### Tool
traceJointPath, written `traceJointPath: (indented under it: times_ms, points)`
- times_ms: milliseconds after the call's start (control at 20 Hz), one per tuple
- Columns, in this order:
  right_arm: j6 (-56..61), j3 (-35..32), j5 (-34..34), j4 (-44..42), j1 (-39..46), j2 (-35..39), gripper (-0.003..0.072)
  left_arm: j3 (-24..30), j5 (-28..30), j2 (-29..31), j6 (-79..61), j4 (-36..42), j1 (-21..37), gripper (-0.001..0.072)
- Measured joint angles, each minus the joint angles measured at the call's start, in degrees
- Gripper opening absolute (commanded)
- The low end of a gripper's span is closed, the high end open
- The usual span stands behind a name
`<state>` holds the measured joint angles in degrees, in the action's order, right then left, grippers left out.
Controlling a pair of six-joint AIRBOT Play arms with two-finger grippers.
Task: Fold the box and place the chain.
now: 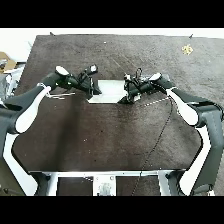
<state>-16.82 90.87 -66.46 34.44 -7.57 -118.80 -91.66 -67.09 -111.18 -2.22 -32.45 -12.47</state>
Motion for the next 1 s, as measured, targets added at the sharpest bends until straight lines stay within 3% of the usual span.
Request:
traceJointPath:
  times_ms: [250,500,700,1000]
  points:
    - [-0.09,0.00,0.00,0.00,0.00,0.00,0.0442,-9.79,-11.54,0.00,19.47,-0.15,5.92,0.0008]
    - [-0.11,0.00,0.00,0.02,0.00,0.00,0.0442,-14.51,-13.64,0.04,45.81,-5.29,12.00,0.0008]
    - [-0.13,0.00,0.00,0.04,0.00,0.00,0.0442,-11.76,-13.27,0.00,59.43,-11.63,14.80,0.0007]
    - [-0.13,0.00,0.00,0.04,0.00,0.00,0.0442,-1.90,-9.73,0.00,65.11,-9.35,15.67,0.0007]
